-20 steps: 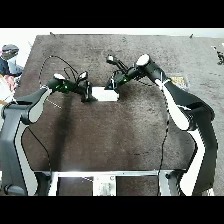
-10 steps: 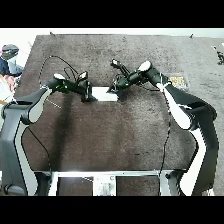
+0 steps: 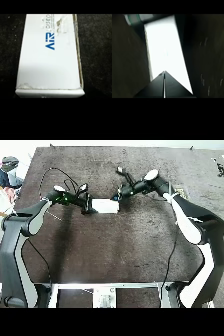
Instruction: Fold the box and place the chain.
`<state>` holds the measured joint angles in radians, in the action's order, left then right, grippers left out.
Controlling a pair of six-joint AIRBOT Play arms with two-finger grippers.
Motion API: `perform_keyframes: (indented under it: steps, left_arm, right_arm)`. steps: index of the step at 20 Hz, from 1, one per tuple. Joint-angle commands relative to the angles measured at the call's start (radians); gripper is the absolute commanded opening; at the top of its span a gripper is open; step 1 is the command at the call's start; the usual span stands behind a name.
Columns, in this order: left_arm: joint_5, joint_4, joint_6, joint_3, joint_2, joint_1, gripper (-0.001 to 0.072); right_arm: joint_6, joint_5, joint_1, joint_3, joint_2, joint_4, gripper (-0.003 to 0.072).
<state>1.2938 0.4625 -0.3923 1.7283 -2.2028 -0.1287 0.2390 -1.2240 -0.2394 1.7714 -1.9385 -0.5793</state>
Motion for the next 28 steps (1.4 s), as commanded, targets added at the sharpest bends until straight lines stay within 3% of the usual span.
perform_keyframes:
  steps: [1, 4, 7, 14, 17, 23, 28]
  left_arm:
    - [0.0, 0.0, -0.001, 0.0, 0.001, 0.001, 0.0519]
    - [-0.001, 0.0, -0.001, 0.0, 0.001, 0.001, 0.0519]
    - [0.0, 0.0, -0.001, 0.0, 0.001, 0.001, 0.0519]
    - [-0.001, 0.0, -0.001, 0.0, 0.001, 0.001, 0.0519]
    - [-0.001, 0.0, -0.001, 0.0, 0.001, 0.001, 0.0519]
    - [-0.001, 0.0, -0.001, 0.0, 0.001, 0.001, 0.0519]
    - [-0.001, 0.0, -0.001, 0.0, 0.001, 0.001, 0.0519]
  right_arm:
    - [0.059, 0.0, 0.008, -0.003, 0.126, 0.064, 0.0005]
    - [0.142, 0.056, 0.029, -0.097, 0.278, 0.078, 0.0005]
    - [0.158, 0.228, 0.06, -0.308, 0.472, 0.078, 0.0005]
    - [0.155, 0.88, 0.084, -0.979, 1.054, 0.113, 0.0007]
    - [0.155, 1.054, 0.085, -1.212, 1.3, 0.113, 0.0007]
    - [0.158, 1.101, 0.085, -1.567, 1.712, 0.112, 0.0007]
    - [0.158, 1.151, 0.085, -1.689, 1.872, -0.015, 0.0007]
